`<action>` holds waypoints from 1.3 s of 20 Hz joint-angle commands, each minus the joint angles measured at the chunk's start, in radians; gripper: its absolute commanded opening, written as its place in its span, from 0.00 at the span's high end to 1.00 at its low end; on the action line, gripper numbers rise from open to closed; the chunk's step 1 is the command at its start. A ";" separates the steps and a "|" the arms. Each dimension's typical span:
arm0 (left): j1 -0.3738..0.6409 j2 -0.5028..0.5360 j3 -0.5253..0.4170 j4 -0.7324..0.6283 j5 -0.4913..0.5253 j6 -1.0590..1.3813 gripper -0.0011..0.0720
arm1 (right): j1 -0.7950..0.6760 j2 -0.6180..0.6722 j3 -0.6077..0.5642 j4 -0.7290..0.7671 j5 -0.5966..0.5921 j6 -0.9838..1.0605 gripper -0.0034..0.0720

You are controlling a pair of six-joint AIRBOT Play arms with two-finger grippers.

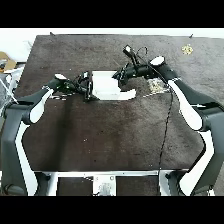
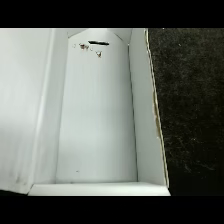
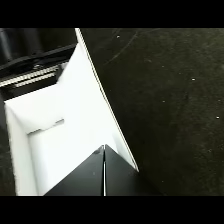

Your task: Fold the box and place the chain.

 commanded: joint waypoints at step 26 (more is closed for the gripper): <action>0.000 0.001 0.001 0.000 0.002 0.000 0.61 | -0.029 0.176 0.017 -0.396 0.134 0.087 0.89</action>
